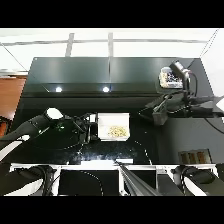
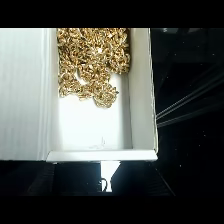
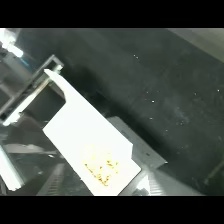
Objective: Fold the box and place the chain.
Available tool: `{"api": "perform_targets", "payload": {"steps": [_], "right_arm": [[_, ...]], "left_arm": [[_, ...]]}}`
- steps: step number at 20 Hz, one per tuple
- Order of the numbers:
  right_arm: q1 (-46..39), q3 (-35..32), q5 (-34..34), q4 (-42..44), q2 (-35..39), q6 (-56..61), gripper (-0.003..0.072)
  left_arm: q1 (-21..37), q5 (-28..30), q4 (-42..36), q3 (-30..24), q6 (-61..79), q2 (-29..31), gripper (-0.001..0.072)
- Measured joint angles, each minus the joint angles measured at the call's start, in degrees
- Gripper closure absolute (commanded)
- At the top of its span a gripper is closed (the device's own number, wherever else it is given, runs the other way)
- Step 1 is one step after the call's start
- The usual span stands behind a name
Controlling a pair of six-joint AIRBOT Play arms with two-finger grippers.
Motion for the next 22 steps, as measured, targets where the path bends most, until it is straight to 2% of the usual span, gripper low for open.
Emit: {"api": "perform_targets", "payload": {"steps": [3, 6, 10, 13, 14, 18, 22], "right_arm": [[3.54, -1.27, -7.08, -2.05, -3.08, 2.14, 0.0023], [5.09, -0.61, -14.69, -2.84, -9.49, 3.91, 0.0024], [6.69, 1.99, -18.10, -2.51, -18.53, 2.58, 0.0026], [8.02, 3.10, -15.74, -2.14, -21.97, -2.32, 0.0032], [8.24, 3.28, -13.90, -2.05, -22.51, -5.09, 0.0067], [8.98, 3.69, -6.12, -1.57, -23.67, -18.36, 0.0066], [9.77, 3.78, -1.38, -0.83, -23.98, -27.50, 0.0064]], "left_arm": [[0.00, 0.09, -0.02, 0.00, -0.02, 0.00, 0.0429], [0.00, 0.11, -0.02, 0.00, -0.04, 0.00, 0.0429], [0.00, 0.46, 0.02, 0.00, -0.04, 0.00, 0.0428], [0.00, 0.57, 0.04, 0.00, -0.04, 0.00, 0.0422], [0.00, 0.59, 0.07, 0.00, -0.04, 0.00, 0.0422], [-0.02, 0.68, 0.11, -0.02, -0.07, 0.00, 0.0421], [-0.02, 0.70, 0.17, 0.00, -0.07, 0.00, 0.0417]]}}
